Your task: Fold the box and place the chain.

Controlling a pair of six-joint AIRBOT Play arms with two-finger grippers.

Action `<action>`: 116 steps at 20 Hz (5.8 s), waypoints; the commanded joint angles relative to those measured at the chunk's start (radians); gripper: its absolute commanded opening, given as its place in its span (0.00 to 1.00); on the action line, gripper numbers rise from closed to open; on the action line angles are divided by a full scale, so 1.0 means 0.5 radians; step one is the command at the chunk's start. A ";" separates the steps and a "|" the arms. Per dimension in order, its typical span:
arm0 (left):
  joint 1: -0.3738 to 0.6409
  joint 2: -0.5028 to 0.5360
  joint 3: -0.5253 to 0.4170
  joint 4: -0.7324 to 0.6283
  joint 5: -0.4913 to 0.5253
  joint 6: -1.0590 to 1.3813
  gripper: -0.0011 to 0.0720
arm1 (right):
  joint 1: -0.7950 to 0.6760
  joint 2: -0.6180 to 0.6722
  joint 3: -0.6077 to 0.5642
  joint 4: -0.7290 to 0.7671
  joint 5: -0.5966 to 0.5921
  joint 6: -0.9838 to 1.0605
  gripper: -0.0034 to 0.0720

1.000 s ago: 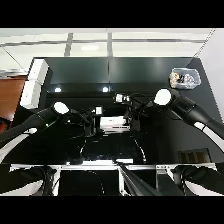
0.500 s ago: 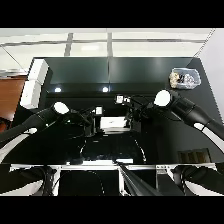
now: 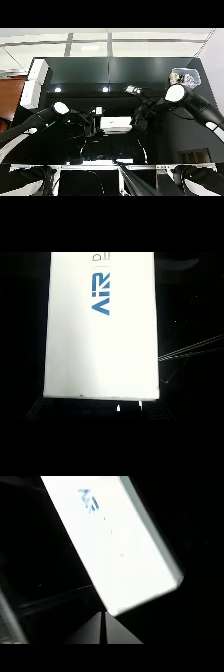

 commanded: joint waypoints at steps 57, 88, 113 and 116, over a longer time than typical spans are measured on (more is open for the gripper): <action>-0.275 -0.153 0.507 0.106 -0.082 -0.959 0.99 | -0.972 0.661 -0.198 -0.002 0.122 0.839 0.06; -0.294 0.299 0.535 1.686 -0.532 -2.637 0.51 | -0.971 0.661 -0.198 -0.002 0.101 0.838 0.06; 2.193 0.561 0.147 1.240 -0.231 -2.009 0.50 | -0.970 0.661 -0.198 0.001 -0.046 0.900 0.06; 2.193 0.454 0.148 1.199 -0.191 -2.010 0.50 | -0.970 0.661 -0.198 0.000 -0.045 0.950 0.06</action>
